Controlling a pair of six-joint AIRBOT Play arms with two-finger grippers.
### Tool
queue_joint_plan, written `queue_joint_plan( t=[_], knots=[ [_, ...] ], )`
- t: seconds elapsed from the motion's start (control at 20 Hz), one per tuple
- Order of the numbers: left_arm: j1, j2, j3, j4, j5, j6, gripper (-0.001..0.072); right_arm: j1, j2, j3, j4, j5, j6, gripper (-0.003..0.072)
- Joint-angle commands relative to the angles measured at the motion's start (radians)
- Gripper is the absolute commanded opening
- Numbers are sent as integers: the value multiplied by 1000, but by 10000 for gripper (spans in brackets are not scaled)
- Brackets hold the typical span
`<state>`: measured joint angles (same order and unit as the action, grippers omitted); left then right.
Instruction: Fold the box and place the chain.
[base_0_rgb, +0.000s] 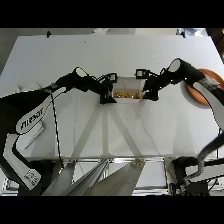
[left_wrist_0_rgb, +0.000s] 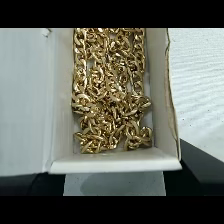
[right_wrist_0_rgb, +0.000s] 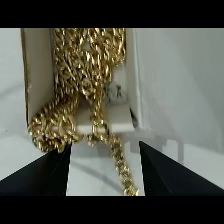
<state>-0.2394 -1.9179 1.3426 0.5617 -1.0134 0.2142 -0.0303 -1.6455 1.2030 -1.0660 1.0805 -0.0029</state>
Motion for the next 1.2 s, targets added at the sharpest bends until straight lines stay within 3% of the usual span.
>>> queue_joint_plan(
  t=[0.0,0.05,0.1,0.35,0.55,0.85,1.15],
  knots=[
    [1,0,0,0,0,-2,438,-1,-12,0,79,-41,-136,476],
    [1,0,0,0,0,-1,438,-1,-13,0,75,-40,-136,471],
    [1,0,0,0,0,-1,438,-1,-13,0,72,-34,-136,407],
    [1,0,0,0,0,-1,438,-1,-13,0,48,-21,-135,15],
    [1,0,0,0,0,-1,438,-1,6,0,-37,20,-122,15],
    [1,0,0,0,0,-2,438,-1,127,0,-19,97,-69,15],
    [1,0,0,0,0,-1,438,-1,206,1,310,133,-76,13]
  ],
)
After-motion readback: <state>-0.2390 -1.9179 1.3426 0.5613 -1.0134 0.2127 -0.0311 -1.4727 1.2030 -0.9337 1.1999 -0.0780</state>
